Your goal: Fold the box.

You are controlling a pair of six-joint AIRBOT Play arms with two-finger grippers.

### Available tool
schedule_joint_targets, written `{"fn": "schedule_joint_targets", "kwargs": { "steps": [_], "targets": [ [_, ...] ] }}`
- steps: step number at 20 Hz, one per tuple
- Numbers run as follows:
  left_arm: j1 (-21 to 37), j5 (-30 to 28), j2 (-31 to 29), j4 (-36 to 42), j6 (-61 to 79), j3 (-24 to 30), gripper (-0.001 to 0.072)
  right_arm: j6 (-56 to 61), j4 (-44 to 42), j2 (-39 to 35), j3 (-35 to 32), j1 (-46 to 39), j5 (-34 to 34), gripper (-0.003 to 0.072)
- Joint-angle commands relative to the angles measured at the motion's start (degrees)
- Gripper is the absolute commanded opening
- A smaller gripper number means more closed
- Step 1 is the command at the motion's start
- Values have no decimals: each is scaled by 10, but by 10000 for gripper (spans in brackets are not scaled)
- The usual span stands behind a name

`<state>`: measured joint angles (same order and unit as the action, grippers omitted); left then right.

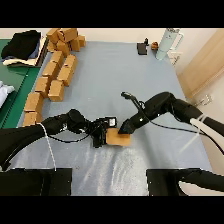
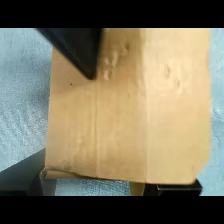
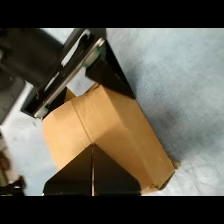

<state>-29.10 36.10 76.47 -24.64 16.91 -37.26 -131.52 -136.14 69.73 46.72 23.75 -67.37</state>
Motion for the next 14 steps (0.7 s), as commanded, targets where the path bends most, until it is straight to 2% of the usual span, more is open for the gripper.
{"fn": "schedule_joint_targets", "kwargs": {
  "steps": [1, 5, 9, 14],
  "targets": [
    [0, 0, 0, 0, 0, 0, 464, -4, 96, -70, -48, 63, 106, 0],
    [0, 0, 0, 0, 0, 0, 464, 31, 185, -120, -97, 123, 209, 0],
    [0, 0, 0, 0, 0, 0, 464, 40, 245, -205, -143, 182, 300, 1],
    [0, 0, 0, 0, 0, 0, 464, 40, 320, -289, -207, 239, 343, 2]
  ]
}}
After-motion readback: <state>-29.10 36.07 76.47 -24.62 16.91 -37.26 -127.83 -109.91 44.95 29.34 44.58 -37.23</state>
